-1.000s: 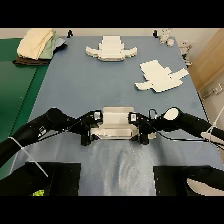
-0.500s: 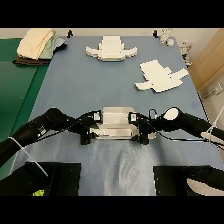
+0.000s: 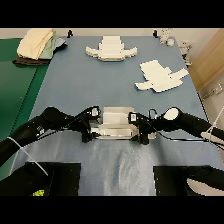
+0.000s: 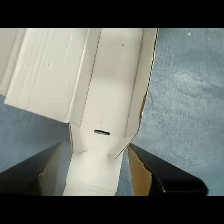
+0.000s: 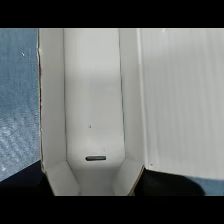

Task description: Fold the box.

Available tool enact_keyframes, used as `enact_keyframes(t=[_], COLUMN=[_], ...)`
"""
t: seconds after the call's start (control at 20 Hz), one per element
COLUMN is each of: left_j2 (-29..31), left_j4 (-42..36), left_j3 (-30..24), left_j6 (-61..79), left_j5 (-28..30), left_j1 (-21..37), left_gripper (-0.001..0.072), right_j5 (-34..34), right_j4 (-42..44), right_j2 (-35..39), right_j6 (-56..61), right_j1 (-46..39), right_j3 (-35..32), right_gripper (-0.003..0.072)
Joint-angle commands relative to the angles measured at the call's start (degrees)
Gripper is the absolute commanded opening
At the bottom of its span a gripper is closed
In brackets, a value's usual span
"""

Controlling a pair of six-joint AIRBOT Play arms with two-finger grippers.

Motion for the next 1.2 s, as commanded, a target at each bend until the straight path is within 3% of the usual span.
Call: enact_keyframes(t=[0.0,0.05,0.1,0.15,0.75,0.95,1.0,1.05,1.15], left_j2=[-2.3,-2.8,-3.0,-2.9,-3.0,-3.0,-3.0,-3.0,-3.0], left_j4=[-3.8,-3.5,-3.4,-3.4,-2.4,-2.4,-2.3,-2.3,-2.4], left_j3=[0.0,0.0,0.0,0.0,0.0,0.0,0.0,0.0,0.0], left_j6=[4.8,4.8,4.8,4.8,7.1,10.9,11.0,11.1,11.1], left_j5=[0.9,0.9,1.0,1.2,1.6,2.1,2.6,3.3,3.6], left_j1=[-1.9,-2.4,-2.4,-2.4,-2.4,-2.4,-2.4,-2.4,-2.4], left_gripper=[0.0637,0.0629,0.0469,0.0366,0.0376,0.0347,0.0334,0.0182,0.0169], right_j5=[0.0,0.0,0.0,0.0,0.0,0.0,0.0,0.0,0.0], right_j4=[0.0,0.0,0.0,0.0,0.0,0.0,0.0,0.0,0.0], right_j2=[0.0,0.0,0.0,0.0,0.0,0.0,0.0,0.0,0.0], right_j6=[0.0,0.0,0.0,0.0,0.0,0.0,0.0,0.0,0.0], right_j1=[0.0,0.0,0.0,0.0,0.0,0.0,0.0,0.0,0.0], right_j3=[0.0,0.0,0.0,0.0,0.0,0.0,0.0,0.0,0.0], right_gripper=[0.0599,0.06,0.06,0.06,0.06,0.0599,0.0599,0.06,0.06])
